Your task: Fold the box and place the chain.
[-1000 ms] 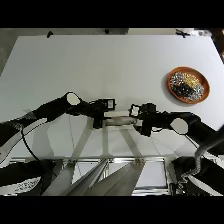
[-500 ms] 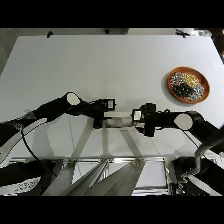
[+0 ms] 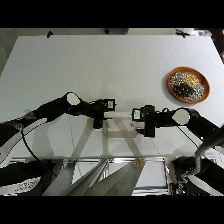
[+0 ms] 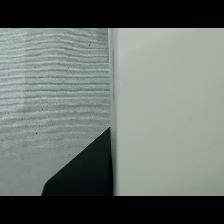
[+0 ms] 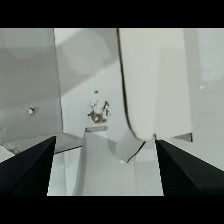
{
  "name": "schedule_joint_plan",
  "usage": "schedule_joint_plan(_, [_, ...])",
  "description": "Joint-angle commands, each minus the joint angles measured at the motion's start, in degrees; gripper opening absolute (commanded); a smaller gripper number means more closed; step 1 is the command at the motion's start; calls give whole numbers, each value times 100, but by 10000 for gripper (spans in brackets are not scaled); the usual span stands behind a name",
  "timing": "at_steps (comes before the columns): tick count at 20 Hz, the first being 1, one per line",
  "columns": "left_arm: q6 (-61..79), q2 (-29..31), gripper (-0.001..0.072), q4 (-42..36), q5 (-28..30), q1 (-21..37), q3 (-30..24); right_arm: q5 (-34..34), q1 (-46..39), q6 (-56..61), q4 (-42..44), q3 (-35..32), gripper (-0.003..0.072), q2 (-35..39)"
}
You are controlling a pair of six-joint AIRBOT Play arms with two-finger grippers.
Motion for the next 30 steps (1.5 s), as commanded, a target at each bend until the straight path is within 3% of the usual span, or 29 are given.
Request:
schedule_joint_plan(1, [-4, 4, 9, 0, 7, -2, -2, 46, -7, -120, -205, 35, 692, 2])
schedule_joint_plan(4, [-4, 4, 9, 0, 7, -2, -2, 273, -7, 216, -846, 7, 692, 459])
schedule_joint_plan(8, [-4, 4, 9, 0, 7, -2, -2, 315, 229, 782, -940, -382, 692, 1281])
schedule_joint_plan(11, [-4, 4, 9, -2, 7, -2, -2, 138, 772, 1005, -940, -638, 691, 1298])
schedule_joint_plan(16, [-4, 4, 9, -2, 7, -2, -2, -748, 1095, 1740, -942, -660, 691, 1290])
schedule_joint_plan(25, [-2, 4, 9, 0, 7, -2, -2, -310, 1460, 1744, -1250, -671, 691, 1285])
schedule_joint_plan(30, [-2, 4, 9, -2, 7, -2, -2, -411, 1510, 1904, -1261, -778, 691, 1274])
